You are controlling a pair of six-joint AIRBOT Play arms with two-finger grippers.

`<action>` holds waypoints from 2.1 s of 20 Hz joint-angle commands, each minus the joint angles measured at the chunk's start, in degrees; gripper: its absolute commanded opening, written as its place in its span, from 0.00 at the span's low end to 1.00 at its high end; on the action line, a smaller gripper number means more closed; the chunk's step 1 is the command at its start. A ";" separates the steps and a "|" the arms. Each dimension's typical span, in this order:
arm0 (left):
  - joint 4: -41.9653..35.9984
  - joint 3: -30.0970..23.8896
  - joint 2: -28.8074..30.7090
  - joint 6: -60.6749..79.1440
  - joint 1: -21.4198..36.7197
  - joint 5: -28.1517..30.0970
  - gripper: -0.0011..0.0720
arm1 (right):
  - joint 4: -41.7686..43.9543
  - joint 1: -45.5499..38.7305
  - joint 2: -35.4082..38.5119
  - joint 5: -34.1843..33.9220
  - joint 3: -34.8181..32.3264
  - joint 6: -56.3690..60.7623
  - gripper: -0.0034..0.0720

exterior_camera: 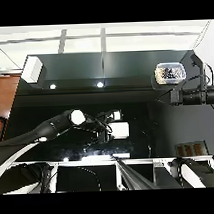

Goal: Fold the box and place the chain.

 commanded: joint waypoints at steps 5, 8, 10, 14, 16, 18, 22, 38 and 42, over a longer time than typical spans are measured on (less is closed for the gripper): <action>3.93 0.07 -1.25 -1.66 -2.78 4.76 0.73 | -0.02 -0.02 0.02 -0.22 -0.02 0.20 0.06; 15.89 0.04 1.86 -15.04 -1.18 -0.28 0.41 | -0.02 -0.02 0.02 -0.22 -0.02 0.39 0.06; 26.21 -0.02 5.68 -25.97 4.55 -7.39 0.41 | -0.02 0.00 0.02 -0.22 -0.02 0.39 0.06; 36.02 -0.09 12.83 -38.62 27.32 -19.93 0.41 | -0.33 -0.02 0.02 -0.74 -0.02 0.35 0.06; 35.65 -0.07 15.19 -41.05 41.55 -21.33 0.41 | -0.48 -0.02 0.02 -1.79 -0.02 0.37 0.06; 35.63 0.35 15.72 -44.11 55.25 -20.20 0.41 | -0.42 0.00 0.02 -2.51 -0.02 0.37 0.06; 36.04 3.08 14.82 -47.08 72.54 -13.16 0.41 | -0.42 0.00 0.02 -2.84 -0.02 0.37 0.06; 33.27 26.40 -14.84 -43.54 69.55 -2.97 0.41 | -1.95 0.00 0.02 -3.21 -0.02 0.61 0.06; 33.11 26.73 -15.10 -43.95 69.07 -0.66 0.99 | -1.90 0.00 0.02 -2.99 -0.02 0.98 0.06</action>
